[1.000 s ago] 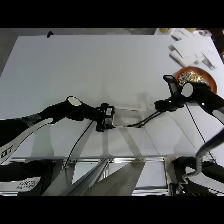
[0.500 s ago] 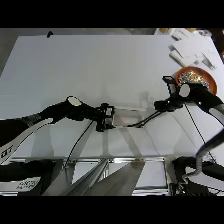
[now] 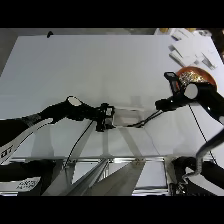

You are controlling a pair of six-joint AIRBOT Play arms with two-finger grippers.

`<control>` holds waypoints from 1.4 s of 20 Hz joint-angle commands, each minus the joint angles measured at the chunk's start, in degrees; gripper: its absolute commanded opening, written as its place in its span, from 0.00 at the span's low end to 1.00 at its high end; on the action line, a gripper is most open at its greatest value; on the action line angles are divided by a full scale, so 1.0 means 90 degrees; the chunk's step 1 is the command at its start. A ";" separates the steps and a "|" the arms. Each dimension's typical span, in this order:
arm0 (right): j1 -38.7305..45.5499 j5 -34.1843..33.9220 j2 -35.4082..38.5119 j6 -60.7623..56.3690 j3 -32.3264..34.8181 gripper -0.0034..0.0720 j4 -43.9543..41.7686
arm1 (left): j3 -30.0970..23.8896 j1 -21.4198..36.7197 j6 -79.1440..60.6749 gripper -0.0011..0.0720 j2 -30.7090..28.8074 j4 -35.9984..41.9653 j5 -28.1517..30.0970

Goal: Fold the box and place the chain.

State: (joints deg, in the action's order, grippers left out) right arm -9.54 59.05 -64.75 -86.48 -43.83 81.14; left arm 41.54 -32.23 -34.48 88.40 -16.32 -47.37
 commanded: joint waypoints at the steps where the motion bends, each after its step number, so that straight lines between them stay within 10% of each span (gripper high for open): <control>1: -0.0413 0.0733 0.1151 0.0017 -0.0007 0.06 -0.0073 | 0.0000 0.0000 0.0000 0.11 -0.0002 0.0000 0.0000; 10: -0.1413 0.0920 0.2973 0.0017 -0.0007 0.06 -0.1926 | 0.0000 0.0000 -0.0002 0.11 -0.0002 0.0000 -0.0002; 28: -0.2742 -0.1780 0.2596 0.1693 -0.0007 0.06 -0.4257 | 0.0000 0.0000 -0.0002 0.11 -0.0002 0.0000 0.0000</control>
State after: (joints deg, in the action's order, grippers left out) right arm -33.26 47.07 -40.80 -75.37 -43.83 46.54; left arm 41.54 -32.23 -34.48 88.40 -16.32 -47.40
